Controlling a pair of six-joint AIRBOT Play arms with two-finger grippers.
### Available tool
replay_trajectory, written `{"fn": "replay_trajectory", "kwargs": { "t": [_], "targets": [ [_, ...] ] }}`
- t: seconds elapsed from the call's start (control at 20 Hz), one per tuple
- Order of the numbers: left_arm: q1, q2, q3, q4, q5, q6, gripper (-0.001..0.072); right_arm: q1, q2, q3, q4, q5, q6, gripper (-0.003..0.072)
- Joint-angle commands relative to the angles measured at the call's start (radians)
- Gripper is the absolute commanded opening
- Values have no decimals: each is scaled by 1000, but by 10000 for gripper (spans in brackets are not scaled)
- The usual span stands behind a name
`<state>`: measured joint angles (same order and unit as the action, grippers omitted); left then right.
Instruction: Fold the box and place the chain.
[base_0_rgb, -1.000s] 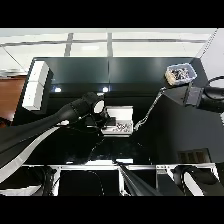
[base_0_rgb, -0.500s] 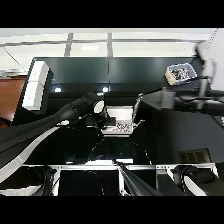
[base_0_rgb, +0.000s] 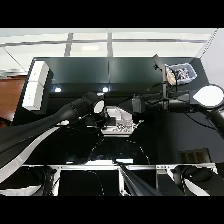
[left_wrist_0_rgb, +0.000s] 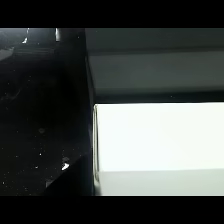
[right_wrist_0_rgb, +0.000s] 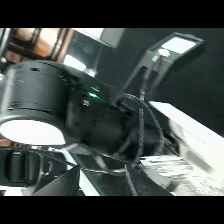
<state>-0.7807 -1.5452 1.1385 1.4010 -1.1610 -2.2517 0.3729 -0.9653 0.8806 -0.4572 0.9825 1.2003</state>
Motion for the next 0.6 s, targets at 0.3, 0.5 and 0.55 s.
{"fn": "replay_trajectory", "kwargs": {
  "t": [0.3,0.5,0.55],
  "targets": [
    [0,0,0,0,0,0,29,-342,59,-60,-483,169,-96,188],
    [0,0,0,0,0,0,29,-314,48,-285,-474,-96,-273,701],
    [0,0,0,0,0,0,29,-281,33,-331,-479,-140,-368,701]
  ]
}}
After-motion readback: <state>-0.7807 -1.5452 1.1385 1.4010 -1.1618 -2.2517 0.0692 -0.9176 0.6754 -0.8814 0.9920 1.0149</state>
